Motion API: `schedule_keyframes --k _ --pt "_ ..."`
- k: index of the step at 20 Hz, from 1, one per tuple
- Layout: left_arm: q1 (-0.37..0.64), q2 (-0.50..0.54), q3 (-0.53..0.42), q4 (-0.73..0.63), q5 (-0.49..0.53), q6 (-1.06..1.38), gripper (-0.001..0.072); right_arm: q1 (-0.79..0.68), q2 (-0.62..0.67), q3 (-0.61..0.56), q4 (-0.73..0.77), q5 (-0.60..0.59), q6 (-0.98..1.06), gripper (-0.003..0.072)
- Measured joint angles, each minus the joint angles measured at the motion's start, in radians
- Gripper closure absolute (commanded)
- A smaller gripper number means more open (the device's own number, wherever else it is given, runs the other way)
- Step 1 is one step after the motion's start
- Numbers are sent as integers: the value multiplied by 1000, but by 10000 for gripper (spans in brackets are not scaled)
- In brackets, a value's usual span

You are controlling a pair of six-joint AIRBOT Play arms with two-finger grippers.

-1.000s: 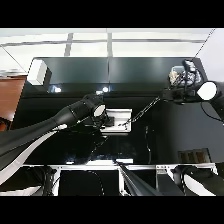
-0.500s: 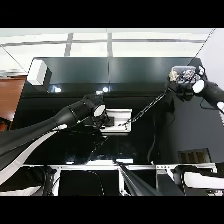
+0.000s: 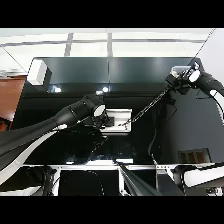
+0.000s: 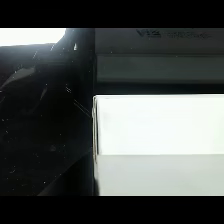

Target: Fold the box and place the chain.

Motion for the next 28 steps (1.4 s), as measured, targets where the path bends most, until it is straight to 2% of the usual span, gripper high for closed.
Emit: schedule_keyframes --k 5,13,18,22,28 --pt "0 0 0 0 0 0 680 48 115 5 -1 144 -143 668" --pt "0 0 0 0 0 0 680 163 573 -10 -5 379 -286 667" --pt "0 0 0 0 0 0 680 254 818 -10 64 453 -298 668" --pt "0 0 0 0 0 0 680 319 898 -10 195 460 -306 667" --pt "0 0 0 -8 -1 0 680 472 923 -10 299 428 -309 667"
